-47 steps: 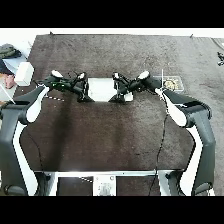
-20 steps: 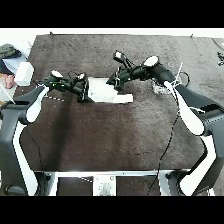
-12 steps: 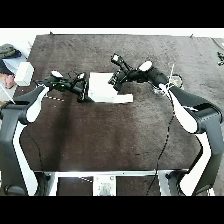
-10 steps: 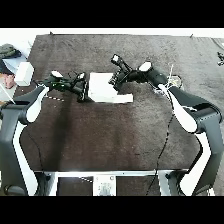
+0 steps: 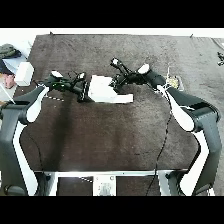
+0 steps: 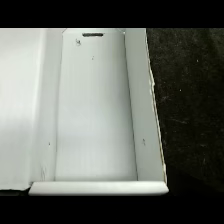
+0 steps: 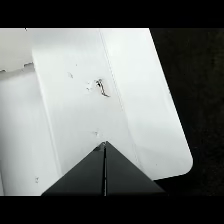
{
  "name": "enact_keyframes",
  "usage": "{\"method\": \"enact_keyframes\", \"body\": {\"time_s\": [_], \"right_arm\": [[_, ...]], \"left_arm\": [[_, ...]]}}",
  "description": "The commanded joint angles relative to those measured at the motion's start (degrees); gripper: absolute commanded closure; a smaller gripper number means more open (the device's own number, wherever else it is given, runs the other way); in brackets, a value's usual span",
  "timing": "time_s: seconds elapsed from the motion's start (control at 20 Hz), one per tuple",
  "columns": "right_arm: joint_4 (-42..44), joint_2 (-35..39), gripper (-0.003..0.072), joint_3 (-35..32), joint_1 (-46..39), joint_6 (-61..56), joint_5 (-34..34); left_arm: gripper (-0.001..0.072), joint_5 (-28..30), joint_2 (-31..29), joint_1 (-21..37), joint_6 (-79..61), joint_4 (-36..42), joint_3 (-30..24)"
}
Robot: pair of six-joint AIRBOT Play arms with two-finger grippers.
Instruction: Fold the box and place the chain.
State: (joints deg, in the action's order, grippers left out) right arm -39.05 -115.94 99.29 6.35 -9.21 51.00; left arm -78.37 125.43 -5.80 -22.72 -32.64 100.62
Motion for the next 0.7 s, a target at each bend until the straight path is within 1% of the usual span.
{"method": "enact_keyframes", "body": {"time_s": [0.0, 0.1, 0.2, 0.3, 0.35, 0.4, 0.45, 0.5, 0.55, 0.6, 0.65], "right_arm": [[-0.4, -0.2, 0.0696, 0.0, 0.0, 0.2, 0.4], [-0.4, 0.5, 0.0696, 0.2, 0.0, 0.3, 0.3], [-1.0, 2.9, 0.0696, 0.2, 0.0, 0.4, 0.3], [-6.7, 6.2, 0.0696, 0.2, 0.0, -0.3, 1.4], [-10.6, 7.9, 0.0696, 0.2, 0.0, -2.6, 2.3], [-13.6, 9.2, 0.0695, 0.2, 0.0, -4.7, 3.7], [-16.5, 10.3, 0.0672, 0.2, 0.0, -5.8, 6.4], [-18.9, 11.0, 0.0434, 0.2, 0.0, -5.9, 9.6], [-21.7, 11.4, 0.0094, 0.2, 0.0, -6.0, 12.9], [-23.5, 11.6, 0.0114, 0.2, 0.0, -7.4, 15.4], [-24.7, 11.5, 0.0114, 0.1, 0.0, -7.8, 17.6]], "left_arm": [[0.0294, 0.0, 0.0, 0.0, -0.1, 0.1, 0.0], [0.0294, 0.0, 0.0, 0.0, 0.0, 0.1, 0.0], [0.0294, 0.0, 0.0, 0.0, 0.0, 0.1, 0.0], [0.0294, 0.0, 0.0, 0.0, 0.0, 0.1, 0.0], [0.0295, 0.0, 0.0, 0.0, 0.0, 0.1, 0.0], [0.0294, 0.0, 0.0, 0.0, -0.1, 0.1, 0.0], [0.0294, 0.0, 0.0, 0.0, -0.1, 0.1, 0.0], [0.0294, 0.0, 0.0, 0.0, -0.1, 0.1, 0.0], [0.0294, 0.0, 0.0, 0.0, 0.0, 0.1, 0.0], [0.0294, 0.0, 0.0, 0.0, 0.0, 0.1, 0.0], [0.0295, 0.0, 0.0, 0.0, -0.1, 0.1, 0.0]]}}
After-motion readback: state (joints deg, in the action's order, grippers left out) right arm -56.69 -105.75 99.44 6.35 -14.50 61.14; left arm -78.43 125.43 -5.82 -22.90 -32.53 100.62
